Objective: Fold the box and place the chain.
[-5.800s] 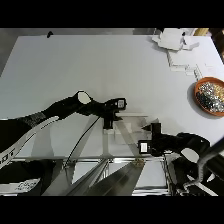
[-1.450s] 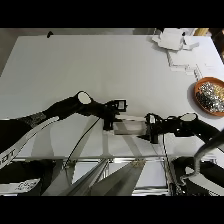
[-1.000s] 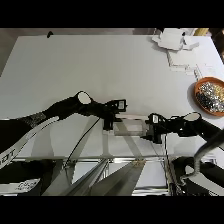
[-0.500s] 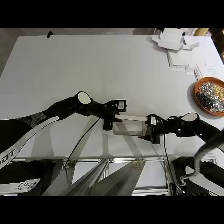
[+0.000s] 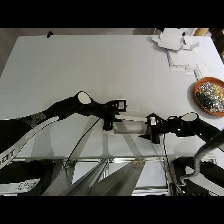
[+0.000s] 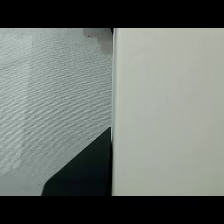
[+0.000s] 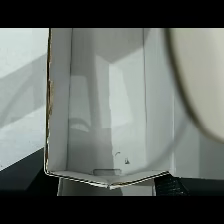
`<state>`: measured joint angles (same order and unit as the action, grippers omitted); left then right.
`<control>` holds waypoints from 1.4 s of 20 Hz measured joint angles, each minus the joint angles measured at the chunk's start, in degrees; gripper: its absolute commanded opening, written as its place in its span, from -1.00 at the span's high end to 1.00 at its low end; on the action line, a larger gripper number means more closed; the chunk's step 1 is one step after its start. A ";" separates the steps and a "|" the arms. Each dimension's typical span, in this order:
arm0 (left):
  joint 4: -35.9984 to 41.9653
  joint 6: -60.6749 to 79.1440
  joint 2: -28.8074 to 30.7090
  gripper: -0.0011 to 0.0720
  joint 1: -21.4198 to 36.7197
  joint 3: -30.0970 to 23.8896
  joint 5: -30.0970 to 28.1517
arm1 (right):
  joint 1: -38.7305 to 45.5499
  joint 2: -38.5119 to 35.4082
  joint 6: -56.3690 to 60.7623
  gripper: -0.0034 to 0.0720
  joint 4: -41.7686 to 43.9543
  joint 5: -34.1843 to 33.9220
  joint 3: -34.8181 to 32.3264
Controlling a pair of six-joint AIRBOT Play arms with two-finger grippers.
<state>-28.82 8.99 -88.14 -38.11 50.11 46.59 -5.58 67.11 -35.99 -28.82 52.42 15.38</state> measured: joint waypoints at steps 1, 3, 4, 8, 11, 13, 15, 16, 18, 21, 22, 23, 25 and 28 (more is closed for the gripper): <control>0.00 -0.02 0.00 0.95 0.02 0.00 0.00 | 0.00 0.02 0.07 -0.16 -0.39 -0.09 0.00; 0.00 -0.02 0.00 0.95 0.00 0.00 0.00 | 0.00 0.04 0.15 -0.16 -0.96 -0.33 0.00; 0.00 -0.02 0.00 0.95 0.00 0.00 0.00 | -0.02 0.04 0.15 -0.16 -1.16 -0.46 0.00; 0.00 -0.02 0.00 0.95 0.00 -0.02 0.00 | -0.02 0.04 0.07 -0.16 -1.66 -0.81 0.00; 0.00 -0.02 0.00 0.95 0.00 -0.02 -0.02 | -0.02 0.02 -0.09 -0.16 -1.86 -1.07 0.00; 0.00 -0.02 0.00 0.95 0.00 -0.02 -0.02 | 0.00 0.02 -0.15 -0.16 -2.05 -1.01 0.00; 0.00 -0.02 0.00 0.95 0.00 -0.02 -0.02 | -0.02 0.02 -0.26 -0.16 -2.21 -0.96 0.00; 0.00 -0.02 0.00 0.95 0.00 -0.02 -0.02 | -0.02 0.02 -0.28 -0.16 -2.23 -0.94 0.00; 0.00 -0.02 0.00 0.95 0.00 -0.02 -0.02 | -0.02 0.02 -0.31 -0.16 -2.27 -0.90 0.00; 0.00 -0.02 0.00 0.95 0.00 -0.02 -0.02 | -0.02 0.02 -0.33 -0.16 -2.34 -0.83 0.00; 0.02 -0.02 0.00 0.95 0.00 -0.02 -0.02 | -0.02 0.02 -0.33 -0.16 -2.36 -0.81 0.00; 0.02 -0.02 0.00 0.95 0.00 -0.02 -0.02 | -0.02 0.02 -0.35 -0.16 -2.40 -0.79 0.00; 0.02 -0.02 0.00 0.95 0.00 -0.02 0.07 | 0.00 0.02 -0.35 -0.16 -2.43 -0.76 0.00; 0.24 -0.02 0.00 0.61 0.00 -0.02 0.50 | 0.00 0.02 -0.37 -0.16 -2.54 -0.66 0.00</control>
